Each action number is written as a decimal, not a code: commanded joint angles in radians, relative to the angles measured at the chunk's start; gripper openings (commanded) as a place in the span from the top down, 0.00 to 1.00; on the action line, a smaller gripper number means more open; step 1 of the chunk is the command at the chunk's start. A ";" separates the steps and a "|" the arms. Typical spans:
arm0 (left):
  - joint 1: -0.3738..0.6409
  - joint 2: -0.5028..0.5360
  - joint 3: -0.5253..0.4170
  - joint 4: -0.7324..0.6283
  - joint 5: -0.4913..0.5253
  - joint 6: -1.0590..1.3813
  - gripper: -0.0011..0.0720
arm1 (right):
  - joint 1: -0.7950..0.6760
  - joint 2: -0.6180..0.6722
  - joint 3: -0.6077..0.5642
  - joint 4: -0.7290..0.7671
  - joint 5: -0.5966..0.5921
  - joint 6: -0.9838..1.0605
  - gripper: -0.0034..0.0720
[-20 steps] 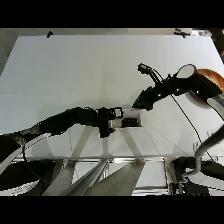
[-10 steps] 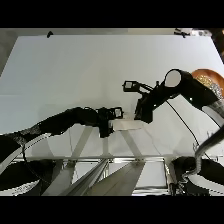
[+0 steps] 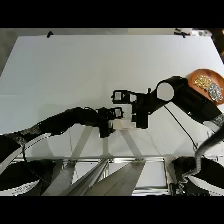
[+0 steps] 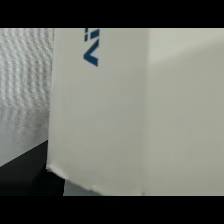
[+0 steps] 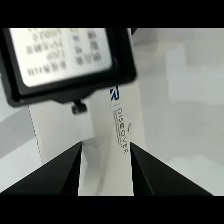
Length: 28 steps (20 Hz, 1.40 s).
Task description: Fold the box and place the chain.
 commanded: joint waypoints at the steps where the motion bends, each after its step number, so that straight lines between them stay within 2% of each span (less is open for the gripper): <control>1: -0.001 0.000 0.000 0.000 0.000 0.000 0.97 | 0.056 0.004 -0.001 -0.076 -0.038 0.057 0.50; 7: -0.001 0.000 0.000 0.000 0.000 0.000 0.97 | 0.111 0.004 -0.070 -0.113 -0.101 0.121 0.50; 14: -0.001 0.000 0.000 0.000 0.000 0.000 0.97 | 0.111 0.008 -0.071 -0.055 -0.077 0.140 0.49; 17: -0.001 0.000 0.000 0.000 0.000 0.000 0.97 | 0.111 0.015 -0.071 -0.028 -0.040 0.141 0.45; 18: -0.001 0.000 0.000 0.000 0.000 0.000 0.97 | 0.114 0.015 -0.071 -0.028 -0.043 0.141 0.40; 24: -0.001 0.000 0.000 0.000 0.000 0.000 0.97 | 0.134 0.010 -0.081 -0.057 -0.124 0.149 0.39; 25: -0.001 0.000 0.000 0.000 0.000 0.000 0.97 | 0.134 0.010 -0.092 -0.068 -0.130 0.153 0.36; 28: -0.001 0.000 0.000 0.000 0.000 0.000 0.97 | 0.115 0.005 -0.103 -0.073 -0.135 0.175 0.36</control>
